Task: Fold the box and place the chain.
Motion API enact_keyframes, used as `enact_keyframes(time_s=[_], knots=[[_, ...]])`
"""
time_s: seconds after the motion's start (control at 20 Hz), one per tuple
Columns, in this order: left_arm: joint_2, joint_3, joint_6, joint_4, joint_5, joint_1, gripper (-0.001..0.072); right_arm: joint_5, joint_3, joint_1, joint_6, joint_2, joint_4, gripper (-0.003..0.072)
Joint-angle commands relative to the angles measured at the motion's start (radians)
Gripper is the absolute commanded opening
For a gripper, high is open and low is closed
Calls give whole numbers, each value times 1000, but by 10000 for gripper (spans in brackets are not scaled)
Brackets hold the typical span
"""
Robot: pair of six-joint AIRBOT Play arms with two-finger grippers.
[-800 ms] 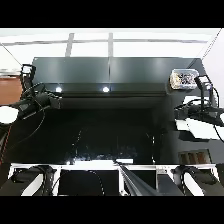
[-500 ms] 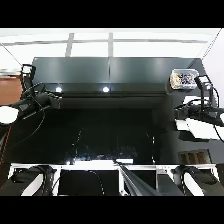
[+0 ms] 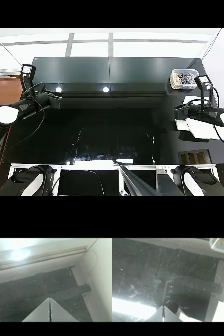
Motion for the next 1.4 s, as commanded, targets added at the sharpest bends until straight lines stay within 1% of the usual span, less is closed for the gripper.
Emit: enact_keyframes(time_s=[0.0,0.2,0.35,0.45,0.65,0.8,0.85,0.9,0.95,1.0,1.05,1.1,1.15,1.2,1.25,1.35], knots=[[0,0,0,0,0,-1,32,0,0,0,0,1,0,24],[0,0,0,0,2,-1,32,-5,0,0,0,1,0,24],[0,0,0,0,3,-1,31,-52,0,0,0,1,-1,24],[0,0,0,0,2,-1,32,-96,0,0,0,1,39,24],[0,0,0,0,23,-3,32,-98,0,0,0,1,84,24],[-14,0,0,0,69,-2,35,-183,0,1,0,0,102,24],[-21,0,0,0,89,-2,79,-215,0,1,0,0,107,24],[-27,0,0,0,105,-3,305,-239,0,1,0,0,118,24],[-34,0,0,0,116,-2,694,-263,0,1,0,0,135,24],[-40,0,0,0,128,-2,709,-277,0,1,0,-1,160,25],[-47,0,1,1,128,-2,709,-285,0,1,0,-3,182,146],[-55,0,1,1,127,-3,709,-285,0,1,1,-10,200,495],[-64,0,0,0,123,-3,709,-270,0,1,2,-19,208,705],[-74,0,0,0,116,-3,709,-254,0,-3,34,-34,193,705],[-83,0,0,0,103,-3,709,-251,4,-23,105,-49,115,705],[-93,0,0,0,98,-3,709,-269,38,-144,360,-85,-146,705]])
